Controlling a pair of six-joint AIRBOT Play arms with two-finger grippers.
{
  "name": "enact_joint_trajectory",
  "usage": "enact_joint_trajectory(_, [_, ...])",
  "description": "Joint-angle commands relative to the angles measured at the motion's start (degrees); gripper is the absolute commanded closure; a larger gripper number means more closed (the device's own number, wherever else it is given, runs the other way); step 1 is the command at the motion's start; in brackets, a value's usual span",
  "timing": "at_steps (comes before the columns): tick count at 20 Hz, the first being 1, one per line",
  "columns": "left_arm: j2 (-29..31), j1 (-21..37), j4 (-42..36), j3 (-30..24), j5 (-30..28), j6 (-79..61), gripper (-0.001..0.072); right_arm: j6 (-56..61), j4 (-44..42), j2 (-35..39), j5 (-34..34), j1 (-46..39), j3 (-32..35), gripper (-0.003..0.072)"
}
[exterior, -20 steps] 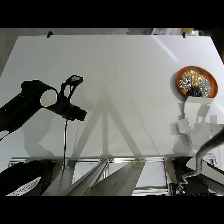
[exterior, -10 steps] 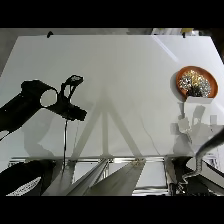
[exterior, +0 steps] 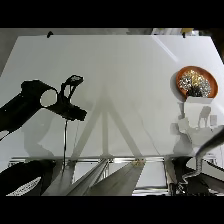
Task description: Fold the box and place the chain.
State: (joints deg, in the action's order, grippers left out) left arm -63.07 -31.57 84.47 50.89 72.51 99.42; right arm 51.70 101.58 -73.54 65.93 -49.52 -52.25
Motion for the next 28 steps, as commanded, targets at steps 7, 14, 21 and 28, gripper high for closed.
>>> enact_joint_trajectory(7, [0.0,0.0,0.0,0.0,0.0,0.0,0.0701,-5.3,-12.1,2.0,5.5,21.2,0.0,0.0670])
enact_joint_trajectory(14, [0.0,0.0,0.0,0.0,0.0,0.0,0.0701,-2.0,-33.6,10.4,3.7,39.1,4.4,0.0672])
enact_joint_trajectory(21, [-0.1,0.0,0.0,0.0,-3.8,-1.0,0.0702,4.1,-45.2,28.5,-9.9,47.1,23.8,0.0671])
enact_joint_trajectory(28, [-3.6,0.0,-24.6,-0.1,-20.9,-23.9,0.0257,5.5,-45.2,30.3,-7.9,51.2,26.0,0.0670])
